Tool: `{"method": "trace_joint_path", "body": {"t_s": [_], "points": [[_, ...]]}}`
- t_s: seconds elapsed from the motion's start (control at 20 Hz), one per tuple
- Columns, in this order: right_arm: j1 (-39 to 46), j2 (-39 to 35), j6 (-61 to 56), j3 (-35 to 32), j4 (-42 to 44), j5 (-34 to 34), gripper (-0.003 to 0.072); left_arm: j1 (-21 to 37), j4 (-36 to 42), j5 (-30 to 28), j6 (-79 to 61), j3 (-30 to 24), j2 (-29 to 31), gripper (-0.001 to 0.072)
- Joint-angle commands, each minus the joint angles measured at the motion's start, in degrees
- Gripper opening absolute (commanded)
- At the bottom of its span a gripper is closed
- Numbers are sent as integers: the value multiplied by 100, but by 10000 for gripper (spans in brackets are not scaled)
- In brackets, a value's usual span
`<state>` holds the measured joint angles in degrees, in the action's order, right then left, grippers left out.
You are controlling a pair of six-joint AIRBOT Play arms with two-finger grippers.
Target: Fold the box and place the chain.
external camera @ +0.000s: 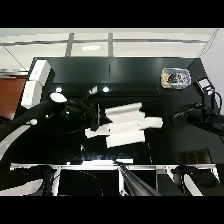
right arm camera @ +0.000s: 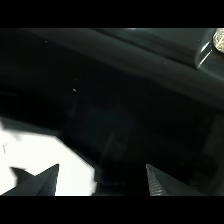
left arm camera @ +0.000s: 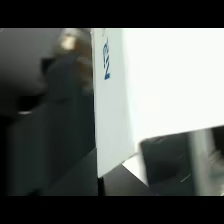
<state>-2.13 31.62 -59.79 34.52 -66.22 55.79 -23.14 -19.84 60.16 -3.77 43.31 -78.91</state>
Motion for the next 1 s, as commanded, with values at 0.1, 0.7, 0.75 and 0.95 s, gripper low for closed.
{"method": "trace_joint_path", "body": {"t_s": [0.1, 0.7, 0.75, 0.95], "points": [[-535, 247, 863, -4, -31, 236, 624, -461, -1099, -1338, -1121, -402, 260, 27], [-1738, 1397, 1523, -50, -4, 203, 624, -597, -1397, -1488, -1080, -573, 267, 30], [-1832, 1440, 1781, -57, -4, 343, 624, -597, -1399, -1473, -1080, -573, 267, 30], [-2103, 1467, 2625, -518, 393, 494, 619, -597, -1408, -1471, -1082, -573, 264, 31]]}}
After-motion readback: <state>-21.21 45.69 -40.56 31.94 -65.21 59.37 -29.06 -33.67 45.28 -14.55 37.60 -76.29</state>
